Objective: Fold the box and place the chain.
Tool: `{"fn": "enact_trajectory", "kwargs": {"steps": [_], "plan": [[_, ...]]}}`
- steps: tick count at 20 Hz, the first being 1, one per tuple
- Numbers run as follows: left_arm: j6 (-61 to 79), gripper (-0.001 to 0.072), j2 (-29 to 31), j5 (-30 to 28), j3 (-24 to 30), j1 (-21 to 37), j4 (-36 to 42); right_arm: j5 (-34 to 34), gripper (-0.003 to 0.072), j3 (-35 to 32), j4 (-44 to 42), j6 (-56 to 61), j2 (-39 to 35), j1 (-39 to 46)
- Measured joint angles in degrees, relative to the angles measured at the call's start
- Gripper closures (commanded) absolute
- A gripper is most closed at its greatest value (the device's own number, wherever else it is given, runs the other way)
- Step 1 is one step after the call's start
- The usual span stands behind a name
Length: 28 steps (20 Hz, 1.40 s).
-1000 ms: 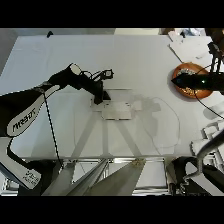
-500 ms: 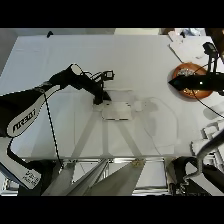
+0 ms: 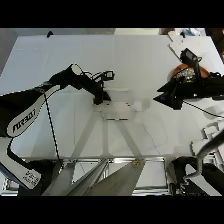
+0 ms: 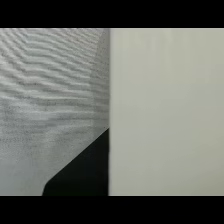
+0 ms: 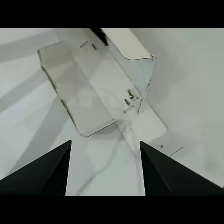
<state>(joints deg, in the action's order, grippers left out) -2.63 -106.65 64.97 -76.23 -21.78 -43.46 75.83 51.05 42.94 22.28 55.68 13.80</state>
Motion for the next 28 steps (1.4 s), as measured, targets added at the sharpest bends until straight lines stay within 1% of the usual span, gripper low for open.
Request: {"fn": "enact_trajectory", "kwargs": {"steps": [1,2,6,9,12,14,17,21,24,28], "plan": [[0.00,0.0702,0.00,0.00,-0.02,0.00,0.00,0.59,0.0026,0.00,0.61,-1.55,-0.11,-0.81],[0.00,0.0702,0.00,0.00,0.00,0.00,-0.02,1.01,-0.0004,0.00,1.57,-3.17,-0.22,-1.75],[0.00,0.0702,0.00,0.00,0.00,0.00,-0.02,1.11,-0.0003,0.00,6.58,-7.85,-0.33,-5.66],[0.00,0.0702,0.00,0.00,0.00,0.00,-0.04,-0.28,-0.0003,0.00,9.92,-10.32,0.33,-8.83],[0.00,0.0702,0.00,0.00,0.00,0.00,-0.04,-3.67,-0.0003,-0.55,12.55,-12.52,2.29,-11.32],[0.00,0.0702,0.00,0.00,0.00,0.00,-0.04,-7.69,-0.0003,-2.54,12.81,-15.41,3.61,-12.15],[0.00,0.0702,0.00,0.00,0.00,0.00,-0.04,-15.76,-0.0003,-8.13,9.70,-22.60,4.83,-12.72],[0.00,0.0702,0.00,0.00,0.00,0.00,-0.07,-24.24,-0.0004,-15.30,1.42,-36.20,7.93,-12.96],[-0.04,0.0701,0.00,0.00,0.00,0.00,-0.04,-28.20,-0.0008,-17.77,-4.92,-44.50,11.56,-13.03],[-0.11,0.0701,0.00,0.02,0.00,0.00,-0.07,-31.61,-0.0009,-18.88,-11.13,-49.29,16.46,-13.05]]}}
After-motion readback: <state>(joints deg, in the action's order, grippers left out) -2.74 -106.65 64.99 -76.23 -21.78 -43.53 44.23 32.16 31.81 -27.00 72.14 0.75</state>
